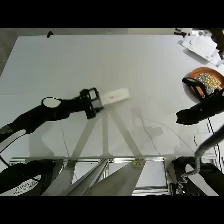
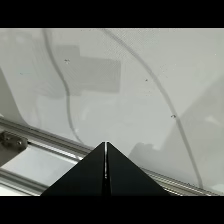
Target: Fold the box and place the chain.
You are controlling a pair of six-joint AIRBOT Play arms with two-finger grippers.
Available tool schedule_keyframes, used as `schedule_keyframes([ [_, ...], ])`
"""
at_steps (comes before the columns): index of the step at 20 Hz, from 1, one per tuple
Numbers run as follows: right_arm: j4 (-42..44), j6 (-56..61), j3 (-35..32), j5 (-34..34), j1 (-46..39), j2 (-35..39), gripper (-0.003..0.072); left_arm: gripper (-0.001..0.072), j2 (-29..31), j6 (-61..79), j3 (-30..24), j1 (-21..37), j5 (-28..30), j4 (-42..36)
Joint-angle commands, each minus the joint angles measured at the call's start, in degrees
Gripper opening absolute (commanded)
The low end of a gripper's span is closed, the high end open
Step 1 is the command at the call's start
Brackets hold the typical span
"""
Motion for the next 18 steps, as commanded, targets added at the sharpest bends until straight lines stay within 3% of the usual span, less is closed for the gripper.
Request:
schedule_keyframes([
  [1, 0.02, -0.13, 0.04, -1.55, -0.04, -0.04, 0.0018, 0.001, 4.15, -6.73, 0.07, 8.2, 17.62, 0.07],
  [4, 0.02, -0.13, 0.04, -2.29, -0.04, -0.04, 0.0018, 0.0009, 4.48, -10.43, 0.04, 18.36, 24.17, 0.02],
  [6, 0.04, -0.13, 0.04, -2.34, -0.04, -0.04, 0.0018, 0.0007, 4.48, -14.58, 0.04, 25.92, 24.39, -0.02],
  [13, 0.55, -0.11, 0.04, -3.02, -0.04, -0.04, 0.0019, 0.0008, 4.31, -25.97, -1.97, 43.89, 14.78, 1.64],
  [16, 0.7, -0.11, 0.04, -4.11, -0.04, -0.04, 0.0019, 0.0005, 4.22, -38.4, -6.08, 48.26, 13.0, 15.32],
  [18, 0.76, -0.11, 0.04, -4.61, -0.04, -0.04, 0.0019, 0.0005, 3.74, -49.13, -7.39, 50.95, 8.31, 30.86],
])
